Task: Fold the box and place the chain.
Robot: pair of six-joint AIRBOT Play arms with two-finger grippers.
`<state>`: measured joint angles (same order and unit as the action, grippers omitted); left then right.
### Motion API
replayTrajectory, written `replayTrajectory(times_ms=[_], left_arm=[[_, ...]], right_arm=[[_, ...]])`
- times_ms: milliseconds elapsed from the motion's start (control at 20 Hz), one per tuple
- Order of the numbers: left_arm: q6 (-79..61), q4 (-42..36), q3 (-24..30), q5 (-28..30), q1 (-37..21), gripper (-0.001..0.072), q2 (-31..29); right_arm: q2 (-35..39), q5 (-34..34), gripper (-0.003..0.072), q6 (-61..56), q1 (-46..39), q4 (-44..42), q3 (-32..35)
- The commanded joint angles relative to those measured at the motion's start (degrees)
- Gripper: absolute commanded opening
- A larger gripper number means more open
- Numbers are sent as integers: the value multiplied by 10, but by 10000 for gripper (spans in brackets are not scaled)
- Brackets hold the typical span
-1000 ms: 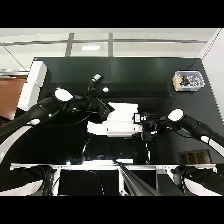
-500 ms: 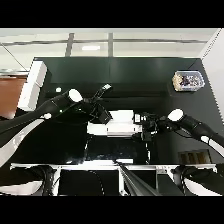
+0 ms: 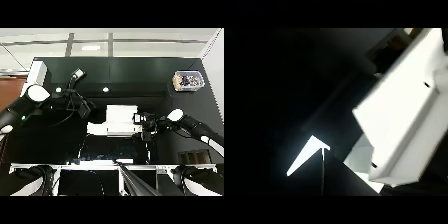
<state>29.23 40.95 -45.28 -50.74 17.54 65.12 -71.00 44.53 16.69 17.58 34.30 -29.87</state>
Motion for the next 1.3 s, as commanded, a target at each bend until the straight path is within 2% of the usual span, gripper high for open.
replayTrajectory(times_ms=[0, 50, 100, 200, 300, 500, 550, 650, 850, 900, 950, 1150, 1250], left_arm=[[-309, -64, 73, -4, -1, 303, -23], [-346, -53, 82, 8, 9, 615, -13], [-353, -43, 85, 28, 20, 715, 3], [-360, -14, 83, 45, 43, 715, 34], [-368, 26, 70, 38, 66, 713, 64], [-367, 16, 62, 19, 87, 705, 98], [-365, 8, 62, 19, 91, 671, 101], [-365, -25, 61, 26, 103, 649, 102], [-365, -31, 61, 29, 120, 225, 102], [-364, -31, 60, 27, 120, 203, 102], [-363, -31, 60, 20, 120, 151, 102], [-363, -45, 60, 19, 121, 141, 105], [-363, -48, 60, 39, 131, 142, 108]], right_arm=[[0, 1, 459, 0, 0, 0, 0], [0, 2, 459, 0, 0, 0, 0], [0, 2, 459, 0, 0, 0, 0], [0, 2, 459, 0, 0, 0, 0], [0, 2, 459, 0, 0, 0, 0], [0, 2, 459, 0, 0, 0, 0], [0, 2, 459, 0, 0, 0, 0], [0, 2, 459, 0, 0, 0, 0], [0, 2, 459, 0, 0, 0, 0], [0, 2, 459, 0, 0, 0, 0], [0, 2, 459, 0, 0, 0, 0], [0, 2, 459, 0, 0, 0, 0], [0, 3, 459, 0, 0, 0, 0]])
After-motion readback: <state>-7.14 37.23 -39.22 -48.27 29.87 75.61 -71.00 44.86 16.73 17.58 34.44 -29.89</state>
